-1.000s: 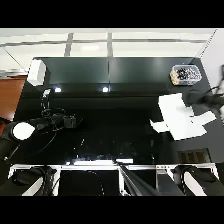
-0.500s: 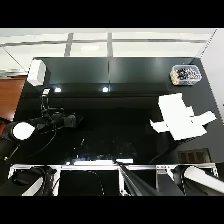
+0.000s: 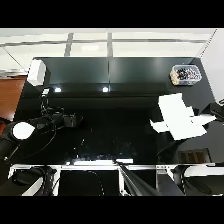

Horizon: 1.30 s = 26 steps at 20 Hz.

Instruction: Fold the box and place the chain.

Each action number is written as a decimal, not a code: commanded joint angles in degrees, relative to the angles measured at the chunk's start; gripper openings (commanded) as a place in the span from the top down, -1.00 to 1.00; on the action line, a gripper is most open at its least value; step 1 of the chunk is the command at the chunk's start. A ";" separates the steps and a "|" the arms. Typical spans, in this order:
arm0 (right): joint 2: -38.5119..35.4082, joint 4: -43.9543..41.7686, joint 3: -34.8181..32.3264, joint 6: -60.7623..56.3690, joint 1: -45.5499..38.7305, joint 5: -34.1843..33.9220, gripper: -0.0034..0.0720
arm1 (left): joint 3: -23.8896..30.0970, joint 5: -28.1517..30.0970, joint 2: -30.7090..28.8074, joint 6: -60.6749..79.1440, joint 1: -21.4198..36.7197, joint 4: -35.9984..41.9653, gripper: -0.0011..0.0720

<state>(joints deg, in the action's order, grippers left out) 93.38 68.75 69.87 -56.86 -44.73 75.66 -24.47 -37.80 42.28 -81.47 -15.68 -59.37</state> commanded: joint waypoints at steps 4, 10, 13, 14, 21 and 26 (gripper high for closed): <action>-2.01 1.64 0.44 2.54 0.55 2.95 0.88 | 0.02 -0.13 0.04 0.02 0.02 0.50 -0.97; -13.33 -12.22 -2.84 3.13 1.03 2.23 0.88 | 0.02 -0.09 0.04 0.02 0.00 0.52 -0.97; -20.79 -15.63 -6.80 2.36 3.85 0.57 0.88 | 0.02 -0.07 0.04 0.04 0.00 0.50 -0.97; -23.41 -16.50 -8.22 1.62 5.40 -0.09 0.88 | 0.02 -0.11 0.04 0.04 0.00 0.50 -0.97; -38.93 -16.70 -14.38 -6.86 23.67 -2.36 0.88 | 0.02 -3.78 0.04 0.02 0.00 1.79 -0.97; -47.17 -17.14 -23.39 -14.49 38.38 -10.82 0.88 | 0.04 -4.46 0.04 0.02 0.00 3.13 -0.97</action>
<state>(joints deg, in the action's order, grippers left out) 50.83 51.92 51.53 -66.37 -14.13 70.81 -24.47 -41.67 42.28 -81.47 -15.68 -57.06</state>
